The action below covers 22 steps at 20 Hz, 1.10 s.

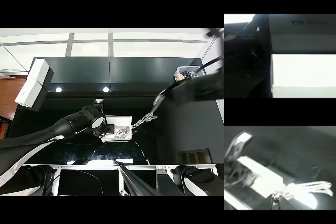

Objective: Fold the box and place the chain.

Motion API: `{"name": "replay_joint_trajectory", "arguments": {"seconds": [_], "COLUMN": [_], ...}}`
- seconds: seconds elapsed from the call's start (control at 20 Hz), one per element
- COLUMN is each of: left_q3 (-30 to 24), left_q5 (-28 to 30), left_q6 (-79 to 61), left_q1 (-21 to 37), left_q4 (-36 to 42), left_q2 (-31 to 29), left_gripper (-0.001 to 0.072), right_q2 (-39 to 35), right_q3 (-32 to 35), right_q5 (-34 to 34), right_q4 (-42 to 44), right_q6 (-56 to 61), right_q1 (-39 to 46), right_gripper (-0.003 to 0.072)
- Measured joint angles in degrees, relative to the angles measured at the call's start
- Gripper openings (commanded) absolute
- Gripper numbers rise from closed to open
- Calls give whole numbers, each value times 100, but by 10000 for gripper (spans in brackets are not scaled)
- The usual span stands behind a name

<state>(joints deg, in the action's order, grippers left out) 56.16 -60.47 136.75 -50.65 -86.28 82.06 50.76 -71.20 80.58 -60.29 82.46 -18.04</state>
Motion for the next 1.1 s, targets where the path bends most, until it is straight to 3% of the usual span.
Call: {"name": "replay_joint_trajectory", "arguments": {"seconds": [0.2, 0.35, 0.4, 0.45, 0.5, 0.55, 0.9, 1.05, 1.1], "left_q3": [0, 0, 0, 0, 0, 0, 0, 0, 0], "left_q5": [7, 17, 22, 22, 22, 22, 20, 20, 20], "left_q6": [0, 0, 0, 0, 0, 0, -2, 0, 0], "left_q1": [0, 0, 0, 0, 0, 0, 0, 0, 0], "left_q4": [0, 0, 0, 0, 0, 0, 0, 0, 0], "left_q2": [0, 0, 0, 0, 0, 0, 0, 0, 0], "left_gripper": [33, 33, 33, 33, 33, 33, 33, 33, 33], "right_q2": [98, 267, 326, 369, 396, 415, 289, 245, 238], "right_q3": [927, 1266, 1327, 1373, 1401, 1421, 1552, 2050, 2256], "right_q5": [-857, -1333, -1462, -1563, -1617, -1644, -931, -1038, -1255], "right_q4": [166, 308, 352, 398, 442, 459, 109, -116, -101], "right_q6": [0, -37, -42, -44, -48, -46, -433, -927, -1119], "right_q1": [-824, -1123, -1189, -1233, -1248, -1222, 203, 815, 944], "right_gripper": [44, 45, 117, 238, 293, 293, 289, 292, 352]}}
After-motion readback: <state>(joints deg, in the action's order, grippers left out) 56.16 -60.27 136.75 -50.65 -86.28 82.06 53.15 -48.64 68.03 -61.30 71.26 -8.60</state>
